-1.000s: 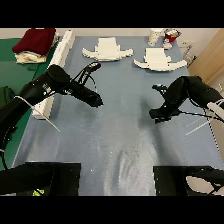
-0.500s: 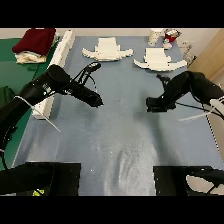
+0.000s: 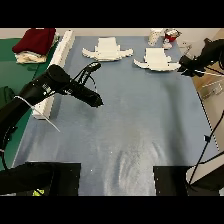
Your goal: Fold the box.
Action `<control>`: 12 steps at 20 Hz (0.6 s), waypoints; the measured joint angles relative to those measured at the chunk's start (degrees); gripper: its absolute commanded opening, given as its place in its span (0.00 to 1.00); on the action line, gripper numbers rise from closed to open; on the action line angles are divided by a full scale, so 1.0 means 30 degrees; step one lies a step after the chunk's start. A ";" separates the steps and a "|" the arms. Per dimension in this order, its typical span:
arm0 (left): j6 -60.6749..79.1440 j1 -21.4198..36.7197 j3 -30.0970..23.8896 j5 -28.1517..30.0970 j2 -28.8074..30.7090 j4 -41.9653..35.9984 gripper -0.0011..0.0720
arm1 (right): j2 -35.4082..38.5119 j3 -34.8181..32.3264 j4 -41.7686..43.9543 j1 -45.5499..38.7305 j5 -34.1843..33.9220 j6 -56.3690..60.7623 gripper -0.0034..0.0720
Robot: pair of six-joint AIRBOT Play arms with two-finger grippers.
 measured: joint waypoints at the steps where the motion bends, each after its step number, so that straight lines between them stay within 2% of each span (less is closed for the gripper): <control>1: 0.0000 0.0000 0.0000 0.0000 0.0000 -0.0007 0.03 | -0.1137 0.1093 0.0721 -0.0532 0.0197 0.0007 0.44; 4: 0.0000 0.0000 0.0000 -0.0007 0.0000 0.0000 0.03 | -0.3942 0.3577 0.2492 -0.1341 0.0860 -0.0321 0.44; 6: 0.0000 0.0000 0.0000 0.0000 0.0000 0.0000 0.03 | -0.5333 0.4473 0.3395 -0.1566 0.1501 -0.0444 0.44; 12: 0.0007 0.0000 0.0000 0.0000 0.0000 0.0000 0.03 | -0.7184 0.5333 0.5719 -0.1486 0.4306 -0.0765 0.44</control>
